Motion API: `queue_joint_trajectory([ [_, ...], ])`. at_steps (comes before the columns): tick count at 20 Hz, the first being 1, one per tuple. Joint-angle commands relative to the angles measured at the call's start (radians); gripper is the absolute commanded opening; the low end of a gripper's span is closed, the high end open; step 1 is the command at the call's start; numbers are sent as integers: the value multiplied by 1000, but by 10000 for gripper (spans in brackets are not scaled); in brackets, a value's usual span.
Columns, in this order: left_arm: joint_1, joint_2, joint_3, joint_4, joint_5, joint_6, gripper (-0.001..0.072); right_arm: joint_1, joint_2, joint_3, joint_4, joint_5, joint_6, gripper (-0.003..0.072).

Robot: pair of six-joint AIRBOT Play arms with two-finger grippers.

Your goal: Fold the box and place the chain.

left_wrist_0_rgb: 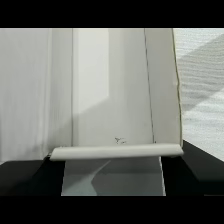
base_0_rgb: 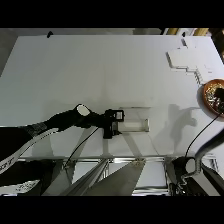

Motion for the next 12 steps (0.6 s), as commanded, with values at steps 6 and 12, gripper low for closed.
queue_joint_trajectory([
  [6,0,0,0,0,0,0,253,285,314,0,163,316,-56,16],
  [12,0,0,0,0,0,0,253,546,397,0,282,431,-74,16],
])
